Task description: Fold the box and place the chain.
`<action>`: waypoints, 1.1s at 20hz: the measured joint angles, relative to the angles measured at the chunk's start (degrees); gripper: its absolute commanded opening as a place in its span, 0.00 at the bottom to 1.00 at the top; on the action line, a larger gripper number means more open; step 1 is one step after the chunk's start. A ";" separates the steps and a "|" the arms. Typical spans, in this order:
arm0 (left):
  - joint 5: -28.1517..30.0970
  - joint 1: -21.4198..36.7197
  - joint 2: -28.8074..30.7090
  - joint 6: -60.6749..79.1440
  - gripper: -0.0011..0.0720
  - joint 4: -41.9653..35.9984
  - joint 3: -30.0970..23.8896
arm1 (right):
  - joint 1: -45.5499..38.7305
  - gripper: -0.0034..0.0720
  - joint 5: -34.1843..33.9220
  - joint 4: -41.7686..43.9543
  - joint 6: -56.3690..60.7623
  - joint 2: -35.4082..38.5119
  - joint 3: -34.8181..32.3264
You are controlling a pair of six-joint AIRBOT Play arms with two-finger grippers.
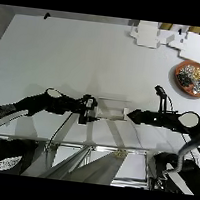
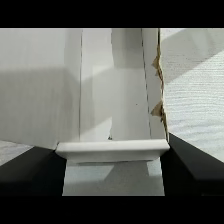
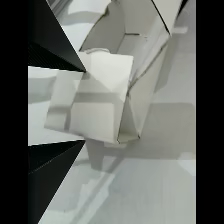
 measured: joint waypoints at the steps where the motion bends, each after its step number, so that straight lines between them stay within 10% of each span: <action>1: -0.02 0.00 0.00 0.02 0.15 0.00 0.00 | 1.09 0.68 -0.66 0.07 0.04 0.00 0.00; 22: 0.00 0.00 0.00 0.02 0.15 0.00 0.00 | 21.77 0.58 -3.80 -24.96 30.47 -10.95 13.27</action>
